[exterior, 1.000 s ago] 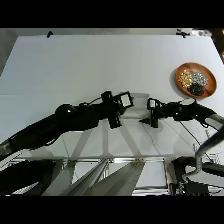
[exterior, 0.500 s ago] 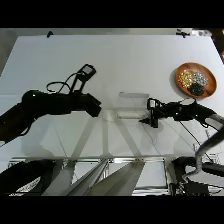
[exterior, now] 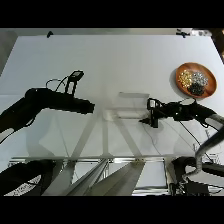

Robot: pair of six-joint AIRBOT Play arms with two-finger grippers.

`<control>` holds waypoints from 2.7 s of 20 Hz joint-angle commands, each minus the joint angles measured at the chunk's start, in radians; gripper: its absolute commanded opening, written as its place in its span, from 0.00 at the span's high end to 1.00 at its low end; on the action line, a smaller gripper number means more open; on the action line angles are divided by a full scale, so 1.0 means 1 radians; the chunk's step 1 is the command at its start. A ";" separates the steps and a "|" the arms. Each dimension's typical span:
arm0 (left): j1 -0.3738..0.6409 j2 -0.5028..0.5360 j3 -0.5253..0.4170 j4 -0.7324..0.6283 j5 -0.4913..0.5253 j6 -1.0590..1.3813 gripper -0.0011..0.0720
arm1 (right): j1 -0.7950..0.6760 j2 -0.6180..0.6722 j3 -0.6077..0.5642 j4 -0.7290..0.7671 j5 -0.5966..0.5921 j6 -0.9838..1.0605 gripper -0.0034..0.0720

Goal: Fold the box and place the chain.

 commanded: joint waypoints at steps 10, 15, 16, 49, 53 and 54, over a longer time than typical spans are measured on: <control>0.006 -0.216 -0.001 -0.281 -0.082 0.142 0.98 | 0.000 0.000 0.000 0.000 0.000 0.000 0.51; -0.025 -0.266 -0.001 -0.306 -0.080 0.143 0.98 | 0.000 0.000 0.000 0.000 0.000 0.000 0.51; -0.031 -0.272 -0.001 -0.314 -0.083 0.147 0.98 | 0.000 0.000 0.000 0.000 0.000 0.000 0.51; -0.197 -0.206 0.064 -0.446 -0.190 0.213 0.77 | 0.000 0.000 0.000 0.000 0.000 0.000 0.51; -0.197 -0.206 0.066 -0.438 -0.175 0.213 0.77 | 0.000 0.000 0.000 0.000 0.000 0.000 0.51; -0.197 -0.208 0.066 -0.435 -0.167 0.213 0.77 | 0.000 0.000 0.000 0.000 0.000 0.000 0.51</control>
